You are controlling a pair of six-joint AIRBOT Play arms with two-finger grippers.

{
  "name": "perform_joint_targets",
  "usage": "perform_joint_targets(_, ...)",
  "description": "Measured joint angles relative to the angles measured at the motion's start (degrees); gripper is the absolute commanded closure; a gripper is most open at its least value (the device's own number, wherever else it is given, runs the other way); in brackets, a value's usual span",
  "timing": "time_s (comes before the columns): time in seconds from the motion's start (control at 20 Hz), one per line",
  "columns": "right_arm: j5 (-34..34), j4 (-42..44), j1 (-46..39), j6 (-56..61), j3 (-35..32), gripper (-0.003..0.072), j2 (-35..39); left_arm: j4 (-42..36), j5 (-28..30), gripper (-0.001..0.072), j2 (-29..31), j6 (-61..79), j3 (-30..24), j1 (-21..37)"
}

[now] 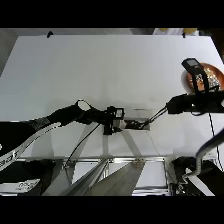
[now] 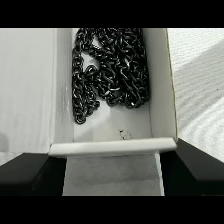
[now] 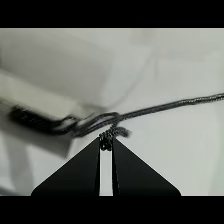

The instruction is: Fold the box and place the chain.

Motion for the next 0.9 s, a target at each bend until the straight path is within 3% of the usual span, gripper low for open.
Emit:
perform_joint_targets(0.2,0.79,9.84,4.68,-0.44,0.00,0.0666,6.01,0.02,0.00,0.0397,0.00,0.00,-0.02,0.00)
perform_joint_targets(0.45,-5.03,16.31,7.89,-1.55,-0.90,0.0665,7.91,0.00,0.00,0.0397,0.00,0.02,0.00,0.00)
perform_joint_targets(0.9,-15.72,21.27,8.81,-6.32,-11.34,0.0665,3.43,0.02,0.00,0.0397,0.00,0.02,-0.02,0.00)
